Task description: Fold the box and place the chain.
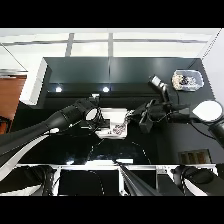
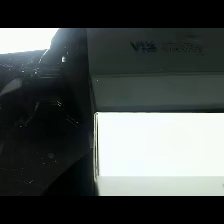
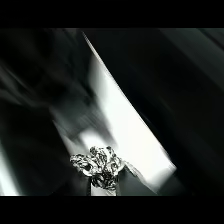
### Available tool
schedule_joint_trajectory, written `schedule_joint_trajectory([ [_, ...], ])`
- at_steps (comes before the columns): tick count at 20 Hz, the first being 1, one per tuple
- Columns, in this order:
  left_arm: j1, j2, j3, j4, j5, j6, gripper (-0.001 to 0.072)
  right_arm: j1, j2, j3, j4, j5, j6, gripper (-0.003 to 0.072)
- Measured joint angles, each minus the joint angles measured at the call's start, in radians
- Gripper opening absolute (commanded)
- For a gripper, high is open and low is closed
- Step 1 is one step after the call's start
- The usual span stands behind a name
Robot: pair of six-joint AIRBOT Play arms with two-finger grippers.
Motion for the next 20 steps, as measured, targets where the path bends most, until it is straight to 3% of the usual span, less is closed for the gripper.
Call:
schedule_joint_trajectory([
  [4,0.0,0.0,0.0,0.0,0.0,0.0,0.0031,0.001,0.005,0.023,0.154,0.012,0.029,0.0019],
  [9,0.0,0.0,0.0,0.0,0.0,0.0,0.0031,0.037,-0.052,0.028,0.165,0.01,0.048,0.0021],
  [10,0.0,0.0,0.0,0.0,0.0,0.0,0.0031,0.045,-0.072,0.028,0.143,0.01,0.061,0.0107],
  [11,0.0,0.0,0.0,0.0,0.0,0.0,0.0031,0.049,-0.088,0.028,0.124,0.01,0.066,0.0333],
  [12,0.0,0.0,0.0,0.0,0.0,0.0,0.0031,0.053,-0.101,0.029,0.097,0.007,0.073,0.0378],
  [18,0.0,0.0,0.0,0.0,0.0,0.0,0.0031,-0.053,-0.11,0.047,-0.132,0.029,0.097,0.0379],
  [19,0.0,0.0,0.0,0.0,-0.001,0.0,0.0031,-0.07,-0.11,0.035,-0.178,0.027,0.099,0.0464],
  [20,0.0,0.0,0.0,0.0,0.0,0.0,0.0031,-0.08,-0.11,0.012,-0.219,0.012,0.098,0.0713],
])
